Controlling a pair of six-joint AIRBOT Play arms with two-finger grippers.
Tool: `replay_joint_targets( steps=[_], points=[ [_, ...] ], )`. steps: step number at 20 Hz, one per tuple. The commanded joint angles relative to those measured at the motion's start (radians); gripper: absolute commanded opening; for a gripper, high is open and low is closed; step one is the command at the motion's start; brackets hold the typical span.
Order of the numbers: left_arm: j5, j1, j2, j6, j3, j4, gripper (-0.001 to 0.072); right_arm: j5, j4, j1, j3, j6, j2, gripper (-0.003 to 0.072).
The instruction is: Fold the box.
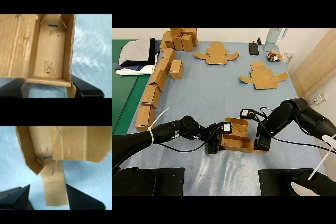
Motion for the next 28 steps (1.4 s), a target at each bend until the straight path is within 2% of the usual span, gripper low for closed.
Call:
replay_joint_targets(
  steps=[1, 5, 8, 12, 17, 20, 21, 23, 27, 28],
  points=[
    [0.000, 0.000, 0.000, 0.000, 0.001, 0.000, 0.0579, -0.022, 0.079, 0.000, 0.016, 0.346, 0.001, 0.0708],
    [0.001, 0.000, 0.000, 0.001, 0.001, 0.000, 0.0578, -0.018, 0.228, 0.003, 0.011, 0.405, 0.001, 0.0708],
    [0.001, 0.001, 0.000, 0.001, 0.001, 0.000, 0.0578, -0.018, 0.297, 0.023, 0.011, 0.532, 0.001, 0.0708],
    [0.001, 0.001, 0.000, 0.001, 0.001, 0.000, 0.0578, -0.014, 0.301, 0.116, -0.010, 0.671, 0.001, 0.0700],
    [0.029, 0.008, 0.001, 0.000, 0.001, 0.000, 0.0578, 0.031, 0.301, 0.304, -0.062, 0.805, 0.000, 0.0699],
    [0.124, 0.009, 0.001, -0.014, 0.001, 0.000, 0.0578, 0.035, 0.306, 0.351, -0.058, 0.901, 0.000, 0.0697],
    [0.144, 0.010, 0.001, -0.043, 0.001, 0.002, 0.0579, 0.035, 0.306, 0.352, -0.058, 0.935, 0.000, 0.0683],
    [0.148, 0.014, 0.001, -0.053, 0.001, 0.005, 0.0579, 0.043, 0.301, 0.351, -0.058, 0.973, 0.000, 0.0503],
    [0.146, 0.014, 0.001, -0.053, 0.001, 0.005, 0.0579, 0.158, 0.297, 0.350, -0.058, 0.973, 0.000, 0.0498],
    [0.146, 0.014, 0.001, -0.052, 0.001, 0.005, 0.0579, 0.182, 0.291, 0.350, -0.058, 0.973, 0.000, 0.0387]
  ],
)
